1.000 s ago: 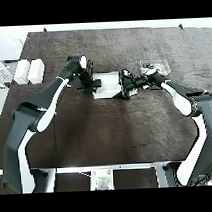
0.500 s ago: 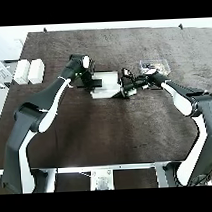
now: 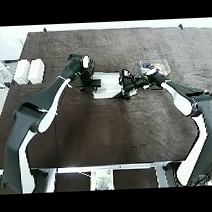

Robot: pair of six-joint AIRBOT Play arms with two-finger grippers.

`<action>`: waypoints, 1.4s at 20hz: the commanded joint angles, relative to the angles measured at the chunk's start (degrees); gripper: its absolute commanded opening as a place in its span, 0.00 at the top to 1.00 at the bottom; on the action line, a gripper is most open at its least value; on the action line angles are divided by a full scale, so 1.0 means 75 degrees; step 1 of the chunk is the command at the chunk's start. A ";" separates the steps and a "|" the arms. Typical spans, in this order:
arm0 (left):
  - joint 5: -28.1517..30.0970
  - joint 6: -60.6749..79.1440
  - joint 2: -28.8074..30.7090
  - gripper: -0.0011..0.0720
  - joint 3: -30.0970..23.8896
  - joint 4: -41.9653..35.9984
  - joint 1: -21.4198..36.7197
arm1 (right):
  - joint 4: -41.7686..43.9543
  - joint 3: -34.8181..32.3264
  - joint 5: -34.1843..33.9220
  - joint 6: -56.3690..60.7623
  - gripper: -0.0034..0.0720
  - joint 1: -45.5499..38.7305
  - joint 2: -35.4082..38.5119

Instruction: Fold the box and place the chain.

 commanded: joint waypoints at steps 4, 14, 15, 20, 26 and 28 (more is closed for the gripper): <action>-0.0076 0.0085 0.0032 0.36 0.0006 -0.0061 -0.0003 | 0.0064 0.0003 0.0032 0.0012 0.17 0.0009 0.0006; -0.0562 0.1565 0.1087 0.15 -0.0003 -0.0105 0.0044 | 0.0061 0.0003 0.0032 0.0012 0.17 0.0009 0.0006; -0.0656 0.2008 0.1224 0.15 -0.0003 -0.0224 0.0082 | 0.0064 0.0003 0.0029 0.0012 0.17 0.0009 0.0006; -0.0606 0.5199 0.1731 0.15 -0.0055 -0.0530 0.0822 | 0.0061 0.0003 0.0032 0.0012 0.17 0.0012 0.0006; 0.0152 1.1383 0.1728 0.15 -0.1641 -0.3896 0.2186 | 0.0061 0.0003 0.0032 0.0012 0.17 0.0009 0.0006; 0.0676 1.2971 0.1728 0.00 -0.2375 -0.4258 0.2186 | 0.0061 0.0003 0.0032 0.0012 0.17 0.0012 0.0006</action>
